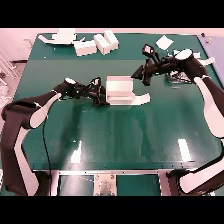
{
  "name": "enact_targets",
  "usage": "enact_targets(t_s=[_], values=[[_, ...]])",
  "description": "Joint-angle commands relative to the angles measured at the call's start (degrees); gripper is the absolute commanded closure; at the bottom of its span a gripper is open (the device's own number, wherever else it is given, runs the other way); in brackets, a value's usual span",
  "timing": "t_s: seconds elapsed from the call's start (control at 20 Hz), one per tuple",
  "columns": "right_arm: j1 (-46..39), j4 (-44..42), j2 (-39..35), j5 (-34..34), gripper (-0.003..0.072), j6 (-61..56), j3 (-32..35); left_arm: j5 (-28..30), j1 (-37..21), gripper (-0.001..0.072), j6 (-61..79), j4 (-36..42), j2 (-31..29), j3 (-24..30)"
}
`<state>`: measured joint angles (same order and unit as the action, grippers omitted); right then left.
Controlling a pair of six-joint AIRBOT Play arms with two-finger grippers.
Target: Fold the box and place the chain.
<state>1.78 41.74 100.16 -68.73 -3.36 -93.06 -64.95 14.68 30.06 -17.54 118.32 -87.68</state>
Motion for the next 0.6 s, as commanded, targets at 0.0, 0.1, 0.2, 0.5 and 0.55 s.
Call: enact_targets(t_s=[0.0, 0.1, 0.2, 0.5, 0.55], values=[[-1.4, 3.3, -4.4, 0.4, 0.068, 0.1, 4.3, 0.0, 0.0, 0.0201, 0.0, 0.0, 0.0, 0.0], [-2.5, 3.4, -6.6, 2.6, 0.068, 2.7, 9.0, 0.0, 0.0, 0.0201, 0.0, 0.0, 0.0, 0.0], [-3.7, 3.3, -8.9, 4.1, 0.068, 5.0, 13.9, 0.0, 0.0, 0.0201, 0.0, 0.0, 0.0, 0.0], [-4.5, 4.4, -9.7, 2.1, 0.0276, 11.0, 23.8, 0.0, 0.0, 0.02, 0.0, 0.0, 0.0, 0.0], [-4.5, 4.4, -9.7, 2.1, 0.0275, 12.3, 24.7, -0.1, 0.0, 0.0201, 0.0, 0.0, 0.0, 0.0]])
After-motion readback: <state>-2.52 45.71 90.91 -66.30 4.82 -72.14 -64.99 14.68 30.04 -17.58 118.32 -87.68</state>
